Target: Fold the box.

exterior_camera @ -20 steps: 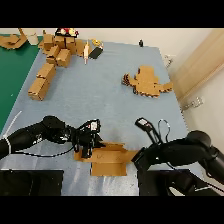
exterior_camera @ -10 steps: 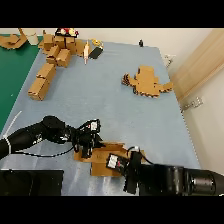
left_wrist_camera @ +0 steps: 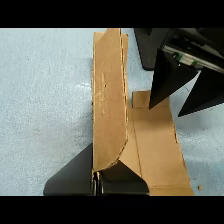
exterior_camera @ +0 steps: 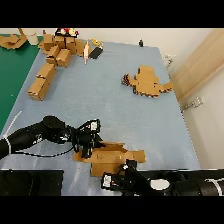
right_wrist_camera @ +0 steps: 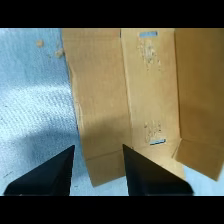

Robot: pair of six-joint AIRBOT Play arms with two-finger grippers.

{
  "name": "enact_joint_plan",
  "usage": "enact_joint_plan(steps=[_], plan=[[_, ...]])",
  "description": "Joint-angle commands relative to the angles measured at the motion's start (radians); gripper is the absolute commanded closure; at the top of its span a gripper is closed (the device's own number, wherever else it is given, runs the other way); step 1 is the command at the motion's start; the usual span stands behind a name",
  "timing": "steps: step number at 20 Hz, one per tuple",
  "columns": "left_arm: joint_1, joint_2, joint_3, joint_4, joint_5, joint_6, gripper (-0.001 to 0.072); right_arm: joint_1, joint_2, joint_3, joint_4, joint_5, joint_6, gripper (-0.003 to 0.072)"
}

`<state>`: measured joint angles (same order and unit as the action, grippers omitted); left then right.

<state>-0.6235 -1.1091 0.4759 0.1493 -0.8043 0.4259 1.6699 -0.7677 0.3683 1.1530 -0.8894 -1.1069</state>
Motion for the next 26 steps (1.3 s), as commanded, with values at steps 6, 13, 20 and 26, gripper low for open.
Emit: enact_joint_plan(steps=[6, 13, 20, 26], plan=[[0.0, 0.0, 0.001, 0.0, 0.0, 0.0, 0.0697, 0.01, -0.08, -0.004, -0.081, 0.02, 0.014, 0.0233], [0.0, -0.001, 0.001, 0.0, 0.0, 0.0, 0.0697, 0.01, -0.085, 0.045, -0.137, -0.02, 0.014, 0.0234], [0.0, 0.0, 0.001, 0.0, 0.0, 0.0, 0.0697, 0.006, -0.085, 0.05, -0.226, -0.021, 0.054, 0.0234], [0.0, -0.001, 0.001, 0.0, 0.0, 0.0, 0.0697, 0.002, -0.082, 0.059, -0.222, -0.012, 0.053, -0.0032]])
